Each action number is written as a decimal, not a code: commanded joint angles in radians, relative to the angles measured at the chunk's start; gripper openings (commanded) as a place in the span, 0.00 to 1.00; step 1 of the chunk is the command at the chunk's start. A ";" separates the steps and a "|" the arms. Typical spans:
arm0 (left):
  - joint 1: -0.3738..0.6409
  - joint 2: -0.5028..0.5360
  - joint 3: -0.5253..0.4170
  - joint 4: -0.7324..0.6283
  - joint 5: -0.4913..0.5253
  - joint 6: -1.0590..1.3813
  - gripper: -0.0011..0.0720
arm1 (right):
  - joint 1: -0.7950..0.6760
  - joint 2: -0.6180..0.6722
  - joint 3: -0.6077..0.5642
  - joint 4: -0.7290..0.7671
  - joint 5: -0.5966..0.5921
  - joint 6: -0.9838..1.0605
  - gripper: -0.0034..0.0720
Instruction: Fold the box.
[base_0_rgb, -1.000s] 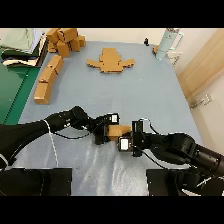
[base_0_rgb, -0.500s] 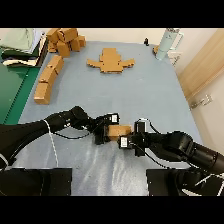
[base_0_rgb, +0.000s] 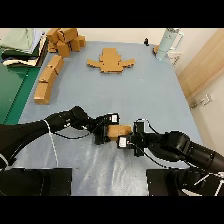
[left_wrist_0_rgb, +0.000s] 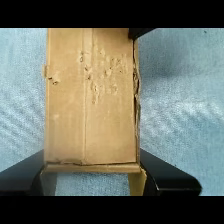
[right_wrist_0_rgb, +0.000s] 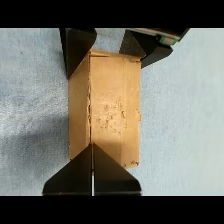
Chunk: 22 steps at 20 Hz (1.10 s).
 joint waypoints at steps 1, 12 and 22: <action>0.000 0.001 0.001 0.000 0.000 0.000 0.66 | 0.000 0.003 0.000 0.000 0.001 0.000 0.06; 0.000 0.001 0.001 0.000 0.000 0.000 0.66 | 0.000 0.110 -0.001 -0.125 -0.108 0.147 0.06; 0.000 0.001 0.001 0.000 0.001 0.000 0.66 | -0.142 0.094 0.183 -0.591 -0.530 1.474 0.06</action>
